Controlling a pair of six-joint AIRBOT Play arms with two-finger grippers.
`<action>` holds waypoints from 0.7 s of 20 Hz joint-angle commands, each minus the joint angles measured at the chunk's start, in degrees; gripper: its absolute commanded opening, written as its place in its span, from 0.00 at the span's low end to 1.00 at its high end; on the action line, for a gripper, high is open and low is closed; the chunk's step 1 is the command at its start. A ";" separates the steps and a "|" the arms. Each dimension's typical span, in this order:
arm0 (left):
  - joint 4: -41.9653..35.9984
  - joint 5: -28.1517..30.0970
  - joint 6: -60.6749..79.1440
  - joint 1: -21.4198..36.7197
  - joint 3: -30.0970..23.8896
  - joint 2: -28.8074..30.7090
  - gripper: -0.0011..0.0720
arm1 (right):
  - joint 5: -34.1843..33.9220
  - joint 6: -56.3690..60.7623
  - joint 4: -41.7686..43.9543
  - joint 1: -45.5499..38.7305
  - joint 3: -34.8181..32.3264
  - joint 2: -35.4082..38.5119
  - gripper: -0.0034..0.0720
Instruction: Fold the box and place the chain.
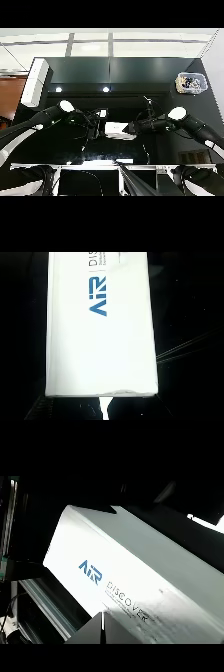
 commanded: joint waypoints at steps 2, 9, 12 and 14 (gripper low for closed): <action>-0.02 0.00 -0.09 -0.02 0.02 -0.02 0.71 | -1.68 0.17 -3.72 0.15 -0.07 -0.85 0.06; -0.09 -0.50 -0.07 -0.02 0.02 -0.02 0.71 | -2.14 -1.01 -6.38 0.09 0.00 -2.54 0.06; -0.07 -0.55 -0.07 0.04 0.02 -0.02 0.72 | 1.55 -2.14 -6.75 -1.95 1.73 -1.31 0.06; -0.24 -0.22 -0.26 0.09 0.04 0.22 0.99 | 6.21 -2.10 -8.35 -5.64 4.31 0.81 0.06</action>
